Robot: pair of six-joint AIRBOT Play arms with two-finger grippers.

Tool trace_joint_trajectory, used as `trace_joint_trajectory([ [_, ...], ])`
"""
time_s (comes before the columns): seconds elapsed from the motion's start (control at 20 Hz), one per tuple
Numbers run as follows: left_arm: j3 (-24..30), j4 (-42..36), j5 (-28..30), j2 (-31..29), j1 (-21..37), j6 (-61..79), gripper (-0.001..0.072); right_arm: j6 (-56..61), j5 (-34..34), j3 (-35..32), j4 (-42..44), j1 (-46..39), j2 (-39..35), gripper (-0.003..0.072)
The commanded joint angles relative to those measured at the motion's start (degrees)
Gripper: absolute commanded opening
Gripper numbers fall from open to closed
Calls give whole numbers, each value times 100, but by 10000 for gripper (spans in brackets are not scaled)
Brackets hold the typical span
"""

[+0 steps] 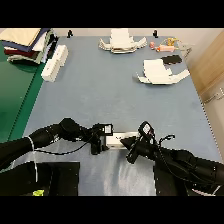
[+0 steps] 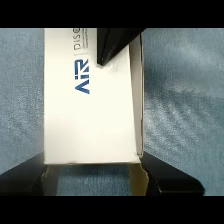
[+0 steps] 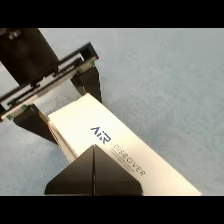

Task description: Fold the box.

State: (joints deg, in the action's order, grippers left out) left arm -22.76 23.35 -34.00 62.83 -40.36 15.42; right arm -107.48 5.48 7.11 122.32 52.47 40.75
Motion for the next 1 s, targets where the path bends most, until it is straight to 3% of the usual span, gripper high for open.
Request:
trace_joint_trajectory([
  [0.0, -2, 0, -2, 4, 2, 0, 487, 114, -122, -138, 4, 7, 2, 0],
  [0.95, -2, 0, -2, 4, 2, 0, 487, 116, 76, -63, 4, 7, -96, 0],
])
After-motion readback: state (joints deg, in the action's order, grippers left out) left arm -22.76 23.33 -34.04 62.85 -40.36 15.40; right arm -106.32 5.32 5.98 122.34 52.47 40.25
